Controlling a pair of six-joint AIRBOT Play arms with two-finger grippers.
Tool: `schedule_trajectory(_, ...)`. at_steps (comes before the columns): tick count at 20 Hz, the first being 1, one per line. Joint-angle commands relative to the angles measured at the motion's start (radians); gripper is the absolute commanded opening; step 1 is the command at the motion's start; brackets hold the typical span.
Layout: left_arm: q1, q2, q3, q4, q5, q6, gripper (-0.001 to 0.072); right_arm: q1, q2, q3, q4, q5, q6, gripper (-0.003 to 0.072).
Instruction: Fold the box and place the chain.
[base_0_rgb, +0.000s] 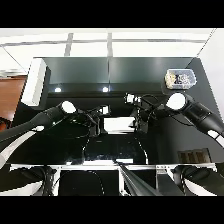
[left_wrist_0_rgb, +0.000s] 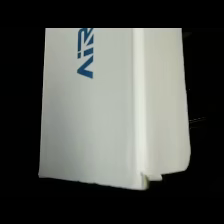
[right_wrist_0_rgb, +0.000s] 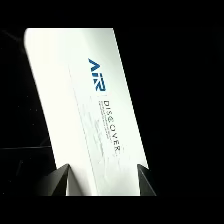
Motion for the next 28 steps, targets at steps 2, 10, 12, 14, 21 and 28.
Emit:
schedule_trajectory(2,-0.001,0.000,0.000,0.000,0.000,0.000,0.0400,0.001,0.000,0.000,-0.016,0.000,0.020,0.0392)
schedule_trajectory(10,-0.001,0.000,0.000,0.000,0.000,0.000,0.0400,0.001,0.000,0.000,-0.032,0.005,0.021,0.0229)
schedule_trajectory(12,-0.001,0.000,0.000,0.000,0.000,0.000,0.0400,0.001,0.000,0.000,-0.032,0.016,0.021,0.0279)
schedule_trajectory(14,-0.001,0.000,0.000,0.000,0.000,0.000,0.0400,0.001,0.000,0.000,-0.032,0.018,0.021,0.0353)
schedule_trajectory(21,-0.001,0.000,0.000,0.000,0.000,0.000,0.0400,0.001,0.000,0.000,-0.031,0.018,0.022,0.0445)
schedule_trajectory(28,-0.001,0.000,0.000,0.000,0.000,0.000,0.0400,0.001,0.000,0.000,-0.031,0.014,0.022,0.0406)
